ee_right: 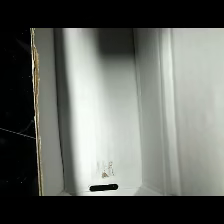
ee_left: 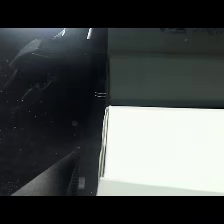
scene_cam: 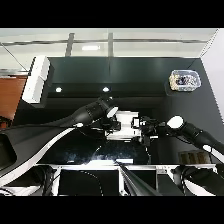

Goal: Fold the box and place the chain.

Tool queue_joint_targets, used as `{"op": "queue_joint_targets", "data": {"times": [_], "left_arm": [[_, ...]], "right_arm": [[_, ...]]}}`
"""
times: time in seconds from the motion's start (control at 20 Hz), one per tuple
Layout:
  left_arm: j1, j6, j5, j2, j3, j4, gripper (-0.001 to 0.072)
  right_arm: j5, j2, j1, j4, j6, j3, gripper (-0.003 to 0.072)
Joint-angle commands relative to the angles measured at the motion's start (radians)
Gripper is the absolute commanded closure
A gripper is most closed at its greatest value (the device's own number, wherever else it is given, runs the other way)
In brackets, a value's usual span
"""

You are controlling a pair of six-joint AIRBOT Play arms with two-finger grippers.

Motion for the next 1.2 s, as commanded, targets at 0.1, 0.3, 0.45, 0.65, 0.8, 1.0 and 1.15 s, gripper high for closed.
{"op": "queue_joint_targets", "data": {"times": [0.1, 0.3, 0.45, 0.65, 0.8, 1.0, 1.15], "left_arm": [[0.000, 0.000, 0.044, 0.000, 0.001, -0.024, 0.0444], [0.000, -0.003, 0.042, 0.000, 0.001, -0.024, 0.0636], [0.001, -0.003, 0.042, 0.000, 0.001, -0.023, 0.0682], [0.001, -0.003, 0.042, 0.000, 0.001, -0.023, 0.0682], [0.003, -0.002, 0.041, 0.001, 0.001, -0.023, 0.0681], [0.008, -0.002, 0.042, 0.002, 0.001, -0.023, 0.0681], [0.007, -0.002, 0.042, 0.002, 0.001, -0.023, 0.0681]], "right_arm": [[0.000, 0.000, 0.001, 0.000, 0.000, 0.000, 0.0488], [0.000, 0.000, 0.001, 0.000, 0.000, 0.000, 0.0487], [0.000, 0.000, 0.001, 0.000, 0.000, 0.000, 0.0488], [0.001, 0.002, -0.001, -0.002, 0.079, 0.000, 0.0043], [0.027, 0.051, -0.005, -0.075, 0.106, 0.006, 0.0043], [0.072, 0.158, -0.005, -0.272, 0.209, 0.013, 0.0044], [0.044, 0.163, -0.005, -0.354, 0.215, 0.013, 0.0044]]}}
